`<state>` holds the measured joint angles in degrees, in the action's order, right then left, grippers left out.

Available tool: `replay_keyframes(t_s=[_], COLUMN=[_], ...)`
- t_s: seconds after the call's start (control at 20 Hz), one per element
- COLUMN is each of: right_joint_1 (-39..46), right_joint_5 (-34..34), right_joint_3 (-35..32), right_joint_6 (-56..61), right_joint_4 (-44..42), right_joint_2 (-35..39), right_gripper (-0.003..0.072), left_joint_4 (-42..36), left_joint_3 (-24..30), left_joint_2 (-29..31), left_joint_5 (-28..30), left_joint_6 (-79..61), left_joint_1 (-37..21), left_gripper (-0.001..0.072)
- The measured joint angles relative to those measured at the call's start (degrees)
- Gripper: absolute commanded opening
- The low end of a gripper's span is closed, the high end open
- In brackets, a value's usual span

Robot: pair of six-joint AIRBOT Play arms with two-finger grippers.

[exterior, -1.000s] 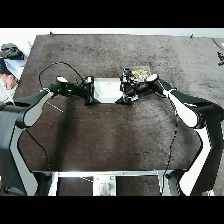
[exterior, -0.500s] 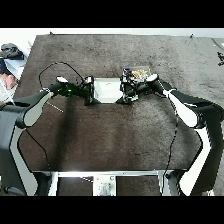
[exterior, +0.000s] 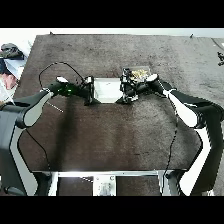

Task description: Fold the box and place the chain.

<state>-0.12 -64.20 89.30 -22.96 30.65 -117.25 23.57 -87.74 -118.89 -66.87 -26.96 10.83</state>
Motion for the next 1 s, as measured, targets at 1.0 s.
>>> replay_keyframes(t_s=[1.0], right_joint_1=[0.9], right_joint_5=[-0.2], right_joint_3=[0.0], right_joint_6=[-0.4], right_joint_4=[1.4], right_joint_2=[0.7], right_gripper=[0.0651], left_joint_4=[-0.1], left_joint_3=[0.0], left_joint_2=[0.0], left_joint_5=[0.0], left_joint_6=[0.0], left_joint_1=[0.0], left_gripper=[0.0345])
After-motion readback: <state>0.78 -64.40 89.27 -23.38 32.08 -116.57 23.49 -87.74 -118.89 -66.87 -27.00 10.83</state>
